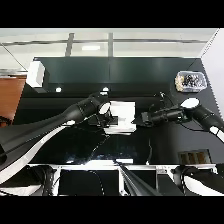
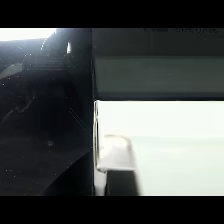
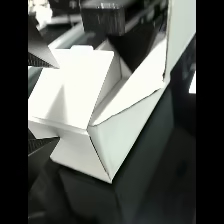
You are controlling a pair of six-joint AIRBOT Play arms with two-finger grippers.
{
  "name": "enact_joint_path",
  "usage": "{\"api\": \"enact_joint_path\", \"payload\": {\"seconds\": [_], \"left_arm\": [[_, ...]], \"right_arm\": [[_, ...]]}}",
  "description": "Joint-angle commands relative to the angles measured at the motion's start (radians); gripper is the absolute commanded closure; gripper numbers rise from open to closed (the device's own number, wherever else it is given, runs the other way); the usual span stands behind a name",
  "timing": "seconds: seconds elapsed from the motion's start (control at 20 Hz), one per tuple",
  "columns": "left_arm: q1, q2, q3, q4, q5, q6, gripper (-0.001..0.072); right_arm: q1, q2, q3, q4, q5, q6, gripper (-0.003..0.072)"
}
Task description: Fold the box and place the chain.
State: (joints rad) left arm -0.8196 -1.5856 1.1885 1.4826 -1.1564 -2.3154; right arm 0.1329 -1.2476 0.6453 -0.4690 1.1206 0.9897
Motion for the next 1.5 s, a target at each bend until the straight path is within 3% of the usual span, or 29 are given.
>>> {"api": "enact_joint_path", "payload": {"seconds": [0.0, 0.25, 0.5, 0.55, 0.6, 0.75, 1.1, 1.45], "left_arm": [[0.0, -0.001, 0.0, 0.0, 0.0, 0.0, 0.0679], [0.0, -0.001, 0.0, 0.0, 0.0, 0.0, 0.0679], [0.0, -0.001, 0.0, 0.0, 0.0, 0.0, 0.0679], [0.0, -0.001, 0.0, 0.0, 0.0, 0.0, 0.0679], [0.0, -0.001, 0.0, 0.0, 0.0, 0.0, 0.0679], [0.0, -0.001, 0.0, 0.0, 0.0, 0.0, 0.0679], [0.0, -0.001, 0.0, 0.0, 0.0, 0.0, 0.0679], [0.0, -0.001, 0.0, 0.0, 0.0, 0.0, 0.0679]], "right_arm": [[0.101, 0.0, 0.068, -0.196, -0.084, 0.204, 0.022], [0.266, -0.001, 0.163, -0.444, -0.12, 0.456, 0.022], [0.349, -0.004, 0.214, -0.578, -0.165, 0.628, 0.0221], [0.356, -0.006, 0.214, -0.587, -0.165, 0.634, 0.0314], [0.359, -0.01, 0.214, -0.588, -0.158, 0.641, 0.0346], [0.37, -0.033, 0.214, -0.618, -0.153, 0.713, 0.0346], [0.488, -0.124, 0.31, -0.846, -0.069, 0.887, 0.0346], [0.495, -0.195, 0.393, -0.899, 0.037, 0.996, 0.0373]]}}
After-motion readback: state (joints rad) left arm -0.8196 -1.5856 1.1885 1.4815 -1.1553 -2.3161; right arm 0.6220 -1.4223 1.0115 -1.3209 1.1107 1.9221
